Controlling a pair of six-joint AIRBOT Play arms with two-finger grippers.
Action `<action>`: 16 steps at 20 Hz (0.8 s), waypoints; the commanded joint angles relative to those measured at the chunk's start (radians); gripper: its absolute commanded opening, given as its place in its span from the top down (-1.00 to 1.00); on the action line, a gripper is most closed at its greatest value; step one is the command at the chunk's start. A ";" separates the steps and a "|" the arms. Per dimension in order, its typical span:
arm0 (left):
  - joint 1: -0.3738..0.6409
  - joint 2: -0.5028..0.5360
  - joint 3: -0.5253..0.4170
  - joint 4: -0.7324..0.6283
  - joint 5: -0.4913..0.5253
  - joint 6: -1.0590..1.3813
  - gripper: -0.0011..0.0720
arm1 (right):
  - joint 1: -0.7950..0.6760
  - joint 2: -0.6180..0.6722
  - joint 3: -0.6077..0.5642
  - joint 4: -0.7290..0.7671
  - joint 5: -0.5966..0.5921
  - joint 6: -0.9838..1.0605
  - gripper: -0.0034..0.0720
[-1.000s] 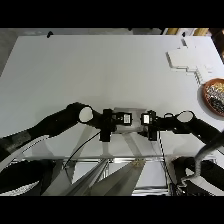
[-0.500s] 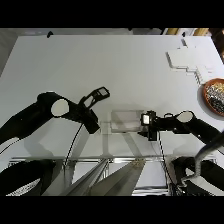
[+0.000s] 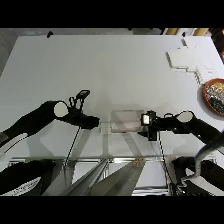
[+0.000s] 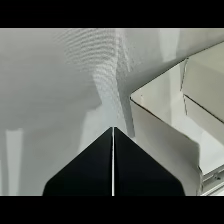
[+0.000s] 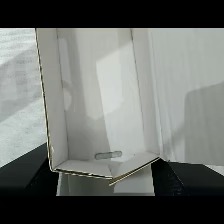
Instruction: Fold the box and place the chain.
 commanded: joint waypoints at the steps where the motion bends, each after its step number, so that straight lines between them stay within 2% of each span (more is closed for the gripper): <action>1: -0.005 -0.067 -0.014 -0.085 0.028 -0.015 0.96 | 0.000 0.000 0.000 0.000 0.000 0.000 -0.05; 6: -0.025 -0.052 -0.013 -0.265 0.029 0.085 0.96 | 0.000 0.000 0.000 0.000 0.000 0.000 -0.05; 12: -0.061 0.032 -0.011 -0.301 0.063 0.093 0.94 | 0.000 0.000 0.000 0.000 0.000 0.000 -0.05; 14: -0.071 0.047 -0.001 -0.306 0.069 0.089 0.72 | 0.000 0.000 0.000 0.000 0.000 0.000 -0.05; 16: -0.085 0.046 0.015 -0.307 0.070 0.082 0.66 | 0.000 0.000 0.000 0.000 0.000 0.000 -0.05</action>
